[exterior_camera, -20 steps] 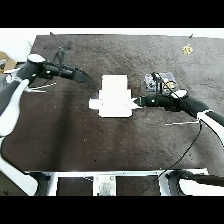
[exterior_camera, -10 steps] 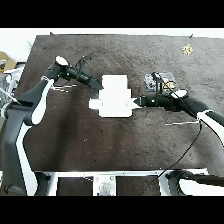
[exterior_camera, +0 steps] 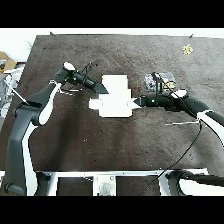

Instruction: Fold the box and place the chain.

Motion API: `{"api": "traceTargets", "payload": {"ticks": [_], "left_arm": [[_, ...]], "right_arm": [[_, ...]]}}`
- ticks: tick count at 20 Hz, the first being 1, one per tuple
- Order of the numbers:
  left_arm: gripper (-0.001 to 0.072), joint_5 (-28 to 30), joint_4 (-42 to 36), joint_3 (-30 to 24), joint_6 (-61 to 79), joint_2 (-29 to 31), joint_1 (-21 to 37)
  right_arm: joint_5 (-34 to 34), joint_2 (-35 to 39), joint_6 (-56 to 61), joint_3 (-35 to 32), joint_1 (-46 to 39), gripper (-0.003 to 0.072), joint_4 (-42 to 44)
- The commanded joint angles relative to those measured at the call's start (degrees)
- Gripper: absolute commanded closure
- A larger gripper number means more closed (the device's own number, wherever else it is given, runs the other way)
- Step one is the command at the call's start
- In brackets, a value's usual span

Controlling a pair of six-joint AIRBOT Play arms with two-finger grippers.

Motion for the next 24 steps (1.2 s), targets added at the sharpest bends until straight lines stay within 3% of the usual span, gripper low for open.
{"api": "traceTargets", "payload": {"ticks": [1, 2, 3, 4, 5, 9, 11, 13, 21, 24], "left_arm": [[0.0353, -0.1, -0.7, 0.1, 0.3, -0.4, -0.3], [0.0438, 0.0, -0.7, 0.1, 0.3, -0.4, -0.3], [0.0439, -0.1, -0.7, 0.1, 0.5, -0.4, -0.3], [0.0598, -0.3, -0.7, 0.1, 0.5, -0.4, -0.3], [0.0647, -0.4, -0.6, 0.1, 0.5, -0.4, -0.3], [0.0648, -1.8, -0.6, 0.1, 2.1, -0.4, -0.3], [0.0696, -2.2, -0.6, 0.1, 3.5, -0.4, -0.3], [0.0697, -2.3, -0.8, 0.1, 6.8, -0.4, -0.3], [0.0698, -3.1, -3.2, 0.1, 32.8, 0.1, -0.3], [0.0697, -1.7, -3.2, 0.1, 40.3, 0.1, -0.3]], "right_arm": [[0.0, 0.0, 0.0, 0.0, 0.0, 0.0682, 0.0], [0.0, 0.0, 0.0, 0.0, 0.0, 0.0682, 0.0], [0.0, 0.0, -0.2, 0.0, 0.0, 0.0682, 0.0], [0.0, 0.0, -0.2, 0.0, 0.0, 0.0682, 0.0], [0.0, 0.0, -0.2, 0.0, 0.0, 0.0682, 0.0], [-0.2, 0.0, -0.2, 0.0, 0.0, 0.0682, 0.0], [-0.7, 0.0, -0.2, 0.0, 0.0, 0.0668, 0.0], [-0.9, 0.3, -0.5, 0.2, 0.0, 0.0252, 0.0], [-0.3, 8.0, -6.3, 4.1, -5.7, 0.0231, 0.0], [3.2, 8.8, -9.7, 4.0, -6.3, 0.0231, -0.1]]}}
